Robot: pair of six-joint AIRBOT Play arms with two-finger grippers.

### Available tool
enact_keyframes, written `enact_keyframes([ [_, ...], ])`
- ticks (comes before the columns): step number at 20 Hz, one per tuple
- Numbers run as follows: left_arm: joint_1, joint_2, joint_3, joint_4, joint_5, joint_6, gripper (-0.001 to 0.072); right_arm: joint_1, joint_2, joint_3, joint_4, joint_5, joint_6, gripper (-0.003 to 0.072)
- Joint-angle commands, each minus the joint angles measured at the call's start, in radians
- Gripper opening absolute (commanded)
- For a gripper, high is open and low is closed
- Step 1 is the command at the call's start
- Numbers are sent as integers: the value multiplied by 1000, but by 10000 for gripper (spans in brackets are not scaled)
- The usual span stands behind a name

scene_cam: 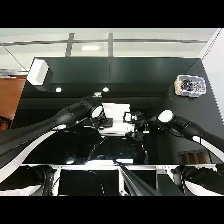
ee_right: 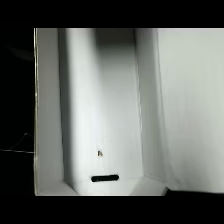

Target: Fold the box and place the chain.

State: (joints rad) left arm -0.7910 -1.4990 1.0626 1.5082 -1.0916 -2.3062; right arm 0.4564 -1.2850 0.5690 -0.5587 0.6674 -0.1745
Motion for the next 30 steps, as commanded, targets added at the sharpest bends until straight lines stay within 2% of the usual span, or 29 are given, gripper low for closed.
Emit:
enact_keyframes([
  [1,0,0,1,-2,-13,1,27,0,8,0,0,-4,46,695],
  [4,0,0,1,-2,-18,2,27,-2,60,0,-24,2,68,694],
  [10,0,0,1,-2,-15,2,28,-2,181,0,-356,36,308,692],
  [12,0,0,1,-2,-13,2,28,-2,183,0,-404,76,364,692],
  [16,0,0,1,-2,-13,2,28,-68,183,0,-365,99,418,691],
  [21,0,0,1,-2,-13,2,28,-222,183,0,-347,222,417,691],
  [30,0,0,0,-2,-17,2,29,-224,170,-4,-258,149,338,691],
])
